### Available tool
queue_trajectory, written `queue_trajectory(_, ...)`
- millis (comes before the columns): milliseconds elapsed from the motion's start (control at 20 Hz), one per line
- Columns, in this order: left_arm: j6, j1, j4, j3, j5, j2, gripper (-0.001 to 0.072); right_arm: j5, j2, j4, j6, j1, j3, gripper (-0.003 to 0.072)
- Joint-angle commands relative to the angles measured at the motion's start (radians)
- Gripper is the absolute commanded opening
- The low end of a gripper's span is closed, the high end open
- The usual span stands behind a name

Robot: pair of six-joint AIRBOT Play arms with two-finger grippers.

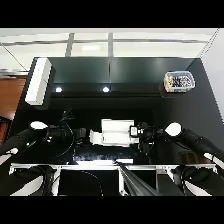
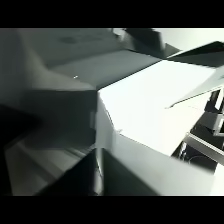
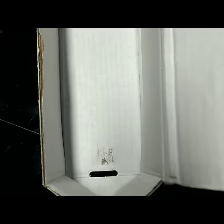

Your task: Fold the box and place the chain.

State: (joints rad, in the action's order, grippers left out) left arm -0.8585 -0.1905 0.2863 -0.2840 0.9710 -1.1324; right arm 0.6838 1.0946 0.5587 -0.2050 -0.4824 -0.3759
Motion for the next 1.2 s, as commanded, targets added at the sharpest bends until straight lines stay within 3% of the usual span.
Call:
queue_trajectory(0,0.051,-0.008,-0.033,-0.016,0.014,-0.002,0.0368,0.0,0.0,0.0,0.0,0.0,0.0,0.0232)
queue_trajectory(50,0.055,-0.008,-0.033,-0.024,0.032,0.0,0.0532,0.0,0.0,0.0,0.0,0.0,0.0,0.0233)
queue_trajectory(150,0.078,-0.008,-0.034,-0.053,0.098,0.0,0.0712,0.0,0.0,0.0,0.0,0.0,0.0,0.0232)
queue_trajectory(300,0.06,-0.043,-0.013,-0.103,0.122,0.0,0.0709,0.0,0.0,0.0,0.0,0.0,0.0,0.0232)
queue_trajectory(550,-0.177,-0.235,0.131,-0.211,-0.058,0.0,0.0705,0.0,0.0,0.0,0.0,0.0,0.0,0.0233)
queue_trajectory(700,-0.375,-0.322,0.238,-0.277,-0.093,0.0,0.0698,0.0,0.0,0.0,0.0,0.0,0.0,0.0233)
queue_trajectory(800,-0.509,-0.348,0.355,-0.313,-0.09,0.0,0.0685,0.0,0.0,0.0,0.0,0.0,0.0,0.0233)
queue_trajectory(1150,-0.685,-0.41,0.474,-0.334,-0.106,-0.001,0.0669,0.0,0.0,0.0,0.0,0.0,0.0,0.0233)
